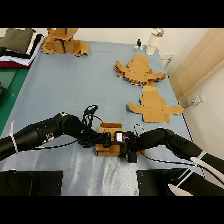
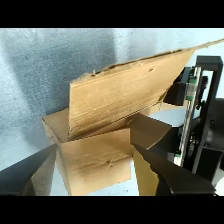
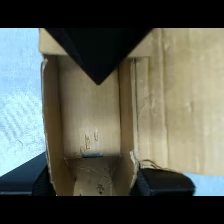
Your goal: Fold the box.
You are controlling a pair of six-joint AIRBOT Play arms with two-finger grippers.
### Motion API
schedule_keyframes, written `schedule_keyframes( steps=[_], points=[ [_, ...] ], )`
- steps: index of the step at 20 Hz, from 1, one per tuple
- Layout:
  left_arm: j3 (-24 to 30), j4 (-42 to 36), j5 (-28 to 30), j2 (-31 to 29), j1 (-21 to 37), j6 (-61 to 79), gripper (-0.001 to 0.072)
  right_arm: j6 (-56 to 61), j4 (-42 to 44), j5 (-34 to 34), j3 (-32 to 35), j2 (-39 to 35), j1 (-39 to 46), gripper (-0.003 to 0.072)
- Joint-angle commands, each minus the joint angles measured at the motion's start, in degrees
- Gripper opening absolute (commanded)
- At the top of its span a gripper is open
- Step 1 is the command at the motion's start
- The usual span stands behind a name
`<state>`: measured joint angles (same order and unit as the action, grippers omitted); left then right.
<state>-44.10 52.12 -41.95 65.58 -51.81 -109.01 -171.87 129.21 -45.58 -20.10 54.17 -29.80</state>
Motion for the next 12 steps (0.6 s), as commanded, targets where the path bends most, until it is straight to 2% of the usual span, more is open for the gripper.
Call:
schedule_keyframes(
  steps=[1,12],
  points=[
    [-0.1,-1.6,-0.2,-0.6,0.0,0.3,0.0705,0.0,0.0,0.1,-0.1,0.0,-0.1,0.044],
    [1.2,0.1,-0.6,-1.6,0.1,0.1,0.0705,0.0,0.0,0.1,-0.1,0.0,-0.1,0.044]
  ],
)
